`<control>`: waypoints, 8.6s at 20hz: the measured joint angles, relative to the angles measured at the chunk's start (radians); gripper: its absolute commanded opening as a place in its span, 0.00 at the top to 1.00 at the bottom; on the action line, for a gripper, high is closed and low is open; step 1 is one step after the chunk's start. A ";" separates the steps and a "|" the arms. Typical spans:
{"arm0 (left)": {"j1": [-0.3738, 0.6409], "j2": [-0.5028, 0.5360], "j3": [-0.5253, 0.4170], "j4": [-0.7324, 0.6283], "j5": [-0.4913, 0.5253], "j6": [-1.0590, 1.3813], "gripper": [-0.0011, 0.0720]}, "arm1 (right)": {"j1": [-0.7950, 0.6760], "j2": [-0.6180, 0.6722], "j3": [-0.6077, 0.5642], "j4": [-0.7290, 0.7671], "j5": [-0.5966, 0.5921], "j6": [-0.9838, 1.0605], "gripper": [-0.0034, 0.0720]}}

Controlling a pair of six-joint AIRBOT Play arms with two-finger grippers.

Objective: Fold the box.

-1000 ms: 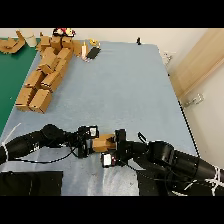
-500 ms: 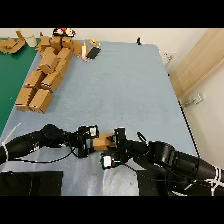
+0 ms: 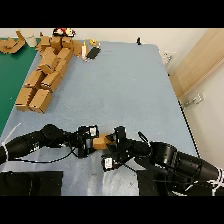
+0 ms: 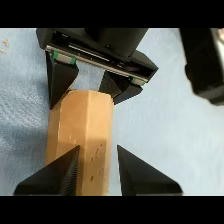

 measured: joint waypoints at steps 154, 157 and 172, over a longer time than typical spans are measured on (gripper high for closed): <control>0.231 0.142 0.018 0.433 -0.103 -0.704 0.00 | -0.705 -0.246 0.191 0.325 -0.591 1.342 0.95; 0.228 0.129 0.018 0.459 -0.120 -0.729 0.00 | -0.705 -0.246 0.191 0.325 -0.590 1.336 0.95; 0.179 -0.014 0.123 0.463 -0.156 -0.723 0.03 | -0.705 -0.246 0.191 0.325 -0.589 1.331 0.95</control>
